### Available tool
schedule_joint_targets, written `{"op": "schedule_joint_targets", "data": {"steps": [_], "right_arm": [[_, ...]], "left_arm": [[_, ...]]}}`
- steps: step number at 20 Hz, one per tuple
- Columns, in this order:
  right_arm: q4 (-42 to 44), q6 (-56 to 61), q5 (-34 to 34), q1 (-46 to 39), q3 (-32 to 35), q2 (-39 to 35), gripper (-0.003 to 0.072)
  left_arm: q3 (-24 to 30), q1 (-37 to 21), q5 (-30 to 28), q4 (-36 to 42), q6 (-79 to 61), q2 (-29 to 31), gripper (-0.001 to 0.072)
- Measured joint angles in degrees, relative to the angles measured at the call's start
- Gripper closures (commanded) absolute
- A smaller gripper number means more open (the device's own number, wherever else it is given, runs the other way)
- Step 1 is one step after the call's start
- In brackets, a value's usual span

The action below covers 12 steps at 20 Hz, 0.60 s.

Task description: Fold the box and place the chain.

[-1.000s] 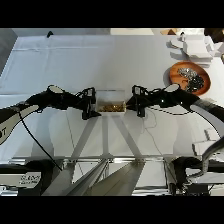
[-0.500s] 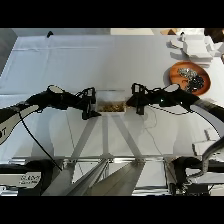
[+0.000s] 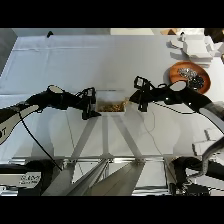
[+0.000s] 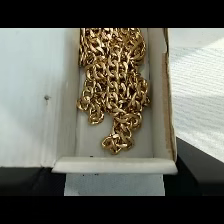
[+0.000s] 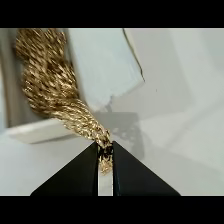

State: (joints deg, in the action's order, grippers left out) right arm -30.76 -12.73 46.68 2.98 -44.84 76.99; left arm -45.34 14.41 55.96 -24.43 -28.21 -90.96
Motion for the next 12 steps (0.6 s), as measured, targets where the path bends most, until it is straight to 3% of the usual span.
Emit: {"op": "schedule_joint_targets", "data": {"steps": [4,8,9,11,12], "right_arm": [[2.2,2.6,4.3,0.9,0.0,-5.0,0.0678],[9.2,3.6,4.4,4.5,-0.2,-6.7,0.067],[10.4,3.6,3.4,5.7,-0.2,-6.8,0.0616],[12.0,3.8,1.0,8.0,-0.3,-7.1,0.0408],[12.5,3.8,0.0,9.2,-0.3,-7.1,0.039]], "left_arm": [[0.0,0.0,0.0,0.0,0.0,0.0,0.0434],[0.0,0.0,0.0,0.0,0.0,0.0,0.0434],[0.0,0.0,0.0,0.0,0.0,0.0,0.0434],[0.0,0.0,0.0,0.0,0.0,0.0,0.0434],[0.0,0.0,0.0,0.0,0.0,0.0,0.0434]]}}
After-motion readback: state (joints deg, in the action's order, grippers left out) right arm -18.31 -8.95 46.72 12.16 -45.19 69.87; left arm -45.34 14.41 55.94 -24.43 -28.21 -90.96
